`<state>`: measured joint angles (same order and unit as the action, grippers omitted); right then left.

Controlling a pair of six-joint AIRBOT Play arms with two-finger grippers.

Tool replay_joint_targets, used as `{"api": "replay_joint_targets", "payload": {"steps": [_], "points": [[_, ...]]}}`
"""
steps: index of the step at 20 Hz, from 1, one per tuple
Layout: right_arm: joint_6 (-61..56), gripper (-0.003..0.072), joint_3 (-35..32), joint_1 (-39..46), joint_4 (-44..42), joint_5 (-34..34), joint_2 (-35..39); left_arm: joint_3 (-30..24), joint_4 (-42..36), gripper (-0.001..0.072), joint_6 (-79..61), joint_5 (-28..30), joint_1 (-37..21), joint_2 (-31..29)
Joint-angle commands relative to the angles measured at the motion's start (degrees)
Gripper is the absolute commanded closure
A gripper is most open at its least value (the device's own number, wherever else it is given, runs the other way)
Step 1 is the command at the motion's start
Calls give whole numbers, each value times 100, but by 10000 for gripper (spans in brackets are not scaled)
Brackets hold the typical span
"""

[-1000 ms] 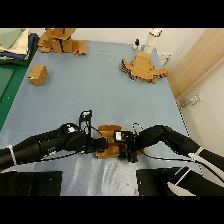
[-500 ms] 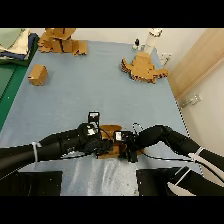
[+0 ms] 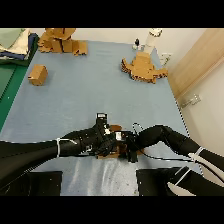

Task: Fold the box.

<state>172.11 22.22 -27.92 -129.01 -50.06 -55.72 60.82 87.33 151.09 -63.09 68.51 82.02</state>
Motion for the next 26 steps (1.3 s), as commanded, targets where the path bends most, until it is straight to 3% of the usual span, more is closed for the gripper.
{"api": "replay_joint_targets", "payload": {"steps": [1,2,10,11,12,13,21,26], "points": [[0,193,-2,-4,-2,2,-2,48,20,637,-24,-221,9,48],[0,193,-4,-4,0,2,-2,48,17,696,-22,-181,9,48],[0,193,-2,-4,0,2,-2,50,-24,694,-22,-186,11,44],[0,193,-2,-4,-2,2,-2,52,-33,553,-26,-184,11,39],[0,193,-2,-4,0,2,-2,57,-39,220,-17,-186,9,35],[0,192,-2,-4,-2,2,-2,66,-55,117,-17,-205,9,35],[0,193,-4,-4,0,2,-2,52,345,119,-20,-446,-2,-564],[0,193,-2,-4,0,2,-2,-289,570,119,-11,-737,-50,-1191]]}}
